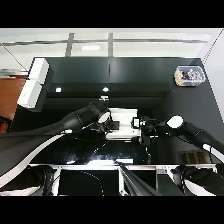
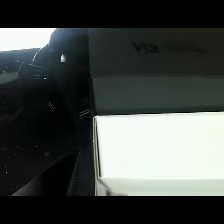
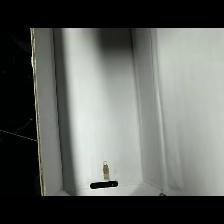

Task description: Fold the box and place the chain.

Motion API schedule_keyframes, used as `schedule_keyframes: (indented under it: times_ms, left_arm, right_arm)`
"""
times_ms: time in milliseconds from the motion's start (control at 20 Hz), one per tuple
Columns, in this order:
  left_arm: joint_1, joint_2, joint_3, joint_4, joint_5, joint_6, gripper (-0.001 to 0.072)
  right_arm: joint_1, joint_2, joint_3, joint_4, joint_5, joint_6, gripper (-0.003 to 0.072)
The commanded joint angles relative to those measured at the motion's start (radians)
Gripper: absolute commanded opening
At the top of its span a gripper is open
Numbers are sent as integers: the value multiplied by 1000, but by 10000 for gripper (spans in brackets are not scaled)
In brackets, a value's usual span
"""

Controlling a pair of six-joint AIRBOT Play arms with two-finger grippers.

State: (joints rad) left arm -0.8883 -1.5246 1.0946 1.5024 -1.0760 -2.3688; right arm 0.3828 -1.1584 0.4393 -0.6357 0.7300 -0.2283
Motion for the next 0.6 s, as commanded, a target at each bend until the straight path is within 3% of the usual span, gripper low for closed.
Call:
schedule_keyframes:
  times_ms: [0,450,550]
  left_arm:
    - [-6,-10,1,4,-2,0,273]
    - [-8,-11,1,3,-2,0,271]
    - [-8,-11,12,4,-2,1,220]
  right_arm:
    - [0,0,0,0,-1,0,480]
    - [0,0,0,0,-1,0,480]
    - [0,0,0,0,-2,0,480]
